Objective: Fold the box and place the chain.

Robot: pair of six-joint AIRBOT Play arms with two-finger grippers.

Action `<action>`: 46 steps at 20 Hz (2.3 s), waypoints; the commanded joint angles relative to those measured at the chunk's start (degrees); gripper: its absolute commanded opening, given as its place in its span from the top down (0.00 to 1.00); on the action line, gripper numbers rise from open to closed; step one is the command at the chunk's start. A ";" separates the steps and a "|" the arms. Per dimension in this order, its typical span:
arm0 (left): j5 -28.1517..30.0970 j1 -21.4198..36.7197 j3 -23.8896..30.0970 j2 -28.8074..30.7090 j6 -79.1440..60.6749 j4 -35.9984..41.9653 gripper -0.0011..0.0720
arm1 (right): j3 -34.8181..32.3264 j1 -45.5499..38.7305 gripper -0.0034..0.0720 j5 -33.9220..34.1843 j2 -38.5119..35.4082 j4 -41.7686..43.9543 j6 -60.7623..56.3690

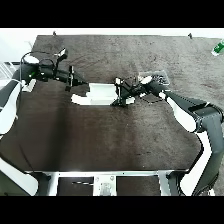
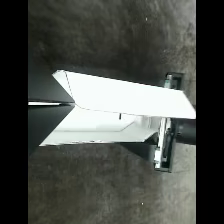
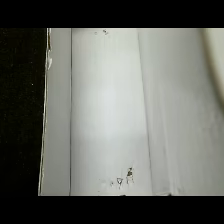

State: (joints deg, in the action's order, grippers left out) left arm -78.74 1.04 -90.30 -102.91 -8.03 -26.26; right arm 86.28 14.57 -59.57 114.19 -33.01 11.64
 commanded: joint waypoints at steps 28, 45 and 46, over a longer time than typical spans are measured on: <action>25.73 -8.79 6.99 -2.89 2.03 -0.15 0.97 | 0.02 0.00 0.17 -0.02 0.02 0.00 -0.02; 22.12 -8.81 6.99 -4.55 4.98 -0.81 0.96 | 0.02 0.00 0.17 -0.02 0.02 0.00 -0.02; 22.14 -8.81 6.97 -4.52 4.98 -0.79 0.96 | 0.02 0.02 0.17 -0.02 0.02 0.00 -0.02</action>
State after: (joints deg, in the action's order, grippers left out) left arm -55.96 -7.73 -83.26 -107.42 -3.55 -26.30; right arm 86.28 14.55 -59.59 114.19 -33.01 11.62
